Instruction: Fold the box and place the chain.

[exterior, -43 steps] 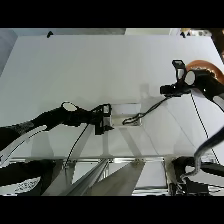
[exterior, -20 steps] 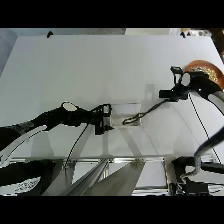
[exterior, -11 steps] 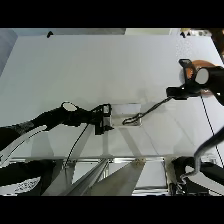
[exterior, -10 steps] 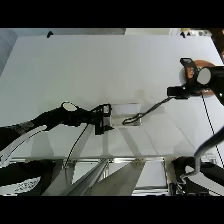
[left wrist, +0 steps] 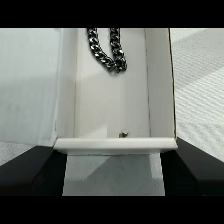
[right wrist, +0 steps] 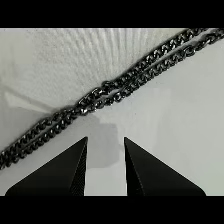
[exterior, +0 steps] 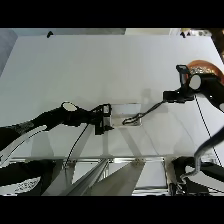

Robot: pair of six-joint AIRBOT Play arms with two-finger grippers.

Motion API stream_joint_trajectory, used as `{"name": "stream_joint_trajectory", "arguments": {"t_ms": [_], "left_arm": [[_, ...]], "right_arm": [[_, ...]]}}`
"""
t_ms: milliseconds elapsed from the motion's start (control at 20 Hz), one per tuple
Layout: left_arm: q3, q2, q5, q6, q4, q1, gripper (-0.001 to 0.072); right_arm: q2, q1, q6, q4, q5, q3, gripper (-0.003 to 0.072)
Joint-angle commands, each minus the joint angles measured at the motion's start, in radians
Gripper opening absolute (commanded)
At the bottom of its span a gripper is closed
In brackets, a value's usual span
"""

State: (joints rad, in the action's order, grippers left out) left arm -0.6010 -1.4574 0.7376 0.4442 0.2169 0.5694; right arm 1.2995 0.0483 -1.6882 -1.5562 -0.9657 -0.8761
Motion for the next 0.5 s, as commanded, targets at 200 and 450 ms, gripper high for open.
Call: {"name": "stream_joint_trajectory", "arguments": {"t_ms": [200, 450], "left_arm": [[0.000, 0.000, 0.000, 0.000, 0.000, 0.000, 0.0134], [0.000, 0.000, 0.000, 0.000, 0.000, 0.000, 0.0134]], "right_arm": [[0.093, 0.000, -0.039, 0.008, 0.109, 0.008, 0.0174], [0.093, 0.000, -0.043, 0.008, 0.108, 0.008, 0.0170]]}}
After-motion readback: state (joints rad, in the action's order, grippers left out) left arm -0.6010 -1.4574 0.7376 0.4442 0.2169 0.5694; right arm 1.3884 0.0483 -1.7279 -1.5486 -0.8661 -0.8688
